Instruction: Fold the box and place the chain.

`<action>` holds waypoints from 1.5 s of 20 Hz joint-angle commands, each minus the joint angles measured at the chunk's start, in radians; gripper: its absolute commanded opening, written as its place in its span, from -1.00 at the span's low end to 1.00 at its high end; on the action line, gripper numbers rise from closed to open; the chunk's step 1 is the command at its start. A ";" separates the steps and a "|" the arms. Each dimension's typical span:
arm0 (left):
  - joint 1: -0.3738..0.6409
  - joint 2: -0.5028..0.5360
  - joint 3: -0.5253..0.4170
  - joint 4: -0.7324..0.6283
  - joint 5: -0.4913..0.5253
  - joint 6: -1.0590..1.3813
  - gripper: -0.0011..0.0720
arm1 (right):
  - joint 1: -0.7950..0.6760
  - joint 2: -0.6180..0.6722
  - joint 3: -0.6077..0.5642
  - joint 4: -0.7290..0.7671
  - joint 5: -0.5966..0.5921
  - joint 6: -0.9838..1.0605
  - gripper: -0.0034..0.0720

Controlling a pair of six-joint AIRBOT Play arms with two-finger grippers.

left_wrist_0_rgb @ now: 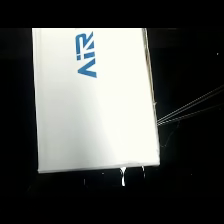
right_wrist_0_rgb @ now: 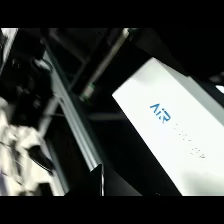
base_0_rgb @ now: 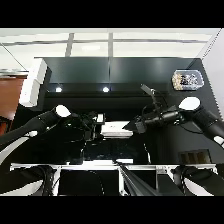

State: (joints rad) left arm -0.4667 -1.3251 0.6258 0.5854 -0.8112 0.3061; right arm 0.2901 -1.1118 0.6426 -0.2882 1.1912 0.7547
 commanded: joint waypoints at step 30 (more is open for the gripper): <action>0.025 0.035 0.001 0.044 0.000 -0.066 0.97 | -0.124 0.272 0.138 -0.536 -0.042 0.509 -0.86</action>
State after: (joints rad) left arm -0.4541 -1.3106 0.6258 0.5987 -0.8150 0.2893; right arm 0.2718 -0.9440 0.7551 -0.6769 1.0847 1.1732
